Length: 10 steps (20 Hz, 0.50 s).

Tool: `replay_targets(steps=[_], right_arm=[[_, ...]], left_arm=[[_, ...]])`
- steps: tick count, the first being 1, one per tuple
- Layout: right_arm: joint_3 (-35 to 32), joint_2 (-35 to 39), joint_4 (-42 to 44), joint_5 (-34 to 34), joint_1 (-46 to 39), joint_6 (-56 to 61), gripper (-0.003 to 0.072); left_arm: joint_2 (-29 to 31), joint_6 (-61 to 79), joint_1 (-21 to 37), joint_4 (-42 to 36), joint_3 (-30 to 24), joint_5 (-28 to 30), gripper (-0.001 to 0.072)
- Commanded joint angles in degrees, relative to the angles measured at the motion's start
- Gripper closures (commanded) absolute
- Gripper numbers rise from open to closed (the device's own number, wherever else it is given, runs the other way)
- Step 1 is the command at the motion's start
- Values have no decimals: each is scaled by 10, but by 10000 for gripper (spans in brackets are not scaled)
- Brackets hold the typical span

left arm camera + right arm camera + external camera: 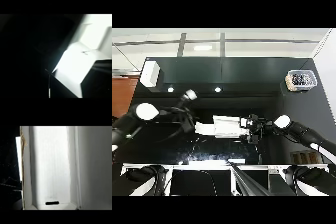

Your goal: Fold the box and place the chain.

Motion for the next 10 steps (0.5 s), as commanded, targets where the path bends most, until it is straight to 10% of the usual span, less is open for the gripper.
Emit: replay_targets(steps=[1,10], right_arm=[[0,0,0,1,0,-1,520],[0,0,0,1,0,-1,520]], left_arm=[[42,-293,123,66,0,-41,680],[-133,-287,216,-216,-95,-146,679]])
